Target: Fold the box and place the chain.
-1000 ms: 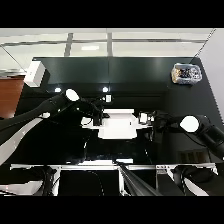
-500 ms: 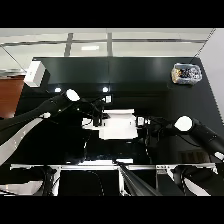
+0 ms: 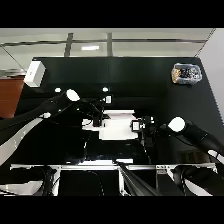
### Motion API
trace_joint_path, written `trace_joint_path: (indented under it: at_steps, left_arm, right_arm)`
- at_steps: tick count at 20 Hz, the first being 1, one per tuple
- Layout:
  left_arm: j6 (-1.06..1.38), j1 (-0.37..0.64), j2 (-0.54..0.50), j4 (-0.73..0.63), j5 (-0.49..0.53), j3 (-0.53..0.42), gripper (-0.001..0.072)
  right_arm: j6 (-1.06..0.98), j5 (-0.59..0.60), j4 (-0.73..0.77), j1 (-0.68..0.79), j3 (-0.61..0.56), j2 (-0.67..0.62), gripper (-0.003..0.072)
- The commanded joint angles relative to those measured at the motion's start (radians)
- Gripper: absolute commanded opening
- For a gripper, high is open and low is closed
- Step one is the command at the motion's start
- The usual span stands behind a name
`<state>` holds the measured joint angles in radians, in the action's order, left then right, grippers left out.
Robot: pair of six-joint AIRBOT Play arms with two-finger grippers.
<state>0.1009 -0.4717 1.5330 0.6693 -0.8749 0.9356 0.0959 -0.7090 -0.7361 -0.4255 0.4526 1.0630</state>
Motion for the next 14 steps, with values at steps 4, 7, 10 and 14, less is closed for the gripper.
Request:
trace_joint_path:
  at_steps: [4,7,10,14]
  left_arm:
    - [0.0,0.0,0.001,0.0,-0.021,0.001,0.0032]
    - [0.0,0.0,0.001,0.0,-0.026,0.001,0.0032]
    - [0.0,0.0,0.001,0.0,-0.026,0.001,0.0032]
    - [0.0,0.0,0.001,0.0,-0.023,0.001,0.0032]
  right_arm:
    - [0.014,-0.031,0.139,0.012,0.04,0.022,0.0707]
    - [0.017,-0.006,0.141,0.055,0.084,0.018,0.0707]
    - [0.067,0.02,0.142,0.065,0.084,0.018,0.0707]
    - [0.134,0.036,0.156,0.084,0.106,0.018,0.0707]
